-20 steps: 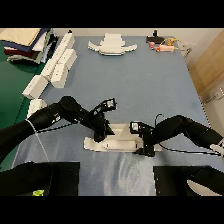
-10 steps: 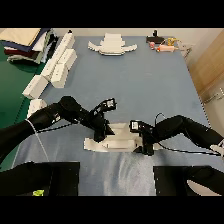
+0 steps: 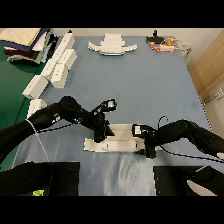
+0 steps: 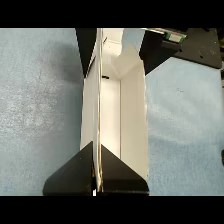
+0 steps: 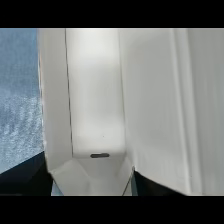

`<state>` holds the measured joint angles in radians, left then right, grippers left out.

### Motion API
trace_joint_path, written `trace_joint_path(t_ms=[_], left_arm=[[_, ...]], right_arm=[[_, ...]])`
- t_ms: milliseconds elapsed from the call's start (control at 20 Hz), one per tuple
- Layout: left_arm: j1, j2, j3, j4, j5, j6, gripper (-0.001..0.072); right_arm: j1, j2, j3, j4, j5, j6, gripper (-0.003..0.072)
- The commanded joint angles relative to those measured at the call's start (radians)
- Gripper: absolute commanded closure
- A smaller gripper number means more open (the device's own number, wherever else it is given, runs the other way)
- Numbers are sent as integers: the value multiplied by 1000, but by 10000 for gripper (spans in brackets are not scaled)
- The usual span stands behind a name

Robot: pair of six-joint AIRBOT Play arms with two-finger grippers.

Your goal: Fold the box.

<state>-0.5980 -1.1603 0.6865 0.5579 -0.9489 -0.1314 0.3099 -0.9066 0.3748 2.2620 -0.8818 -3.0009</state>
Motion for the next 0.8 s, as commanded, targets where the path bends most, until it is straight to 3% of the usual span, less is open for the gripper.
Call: trace_joint_path(t_ms=[0, 450, 600, 650, 750], left_arm=[[0, 0, 0, 0, 5, 0, 695], [0, 0, 0, 0, 5, 0, 696], [0, 0, 0, 0, 5, 0, 696], [0, 0, 0, 0, 5, 0, 696], [0, 0, 0, 0, 5, 0, 696]], right_arm=[[3, 37, -49, 25, 87, 0, -14], [45, 31, -53, 16, 141, 0, -14], [45, 22, -67, 21, 140, 0, 32], [45, 23, -71, 25, 140, 0, 100], [45, 23, -72, 24, 141, 0, 115]])
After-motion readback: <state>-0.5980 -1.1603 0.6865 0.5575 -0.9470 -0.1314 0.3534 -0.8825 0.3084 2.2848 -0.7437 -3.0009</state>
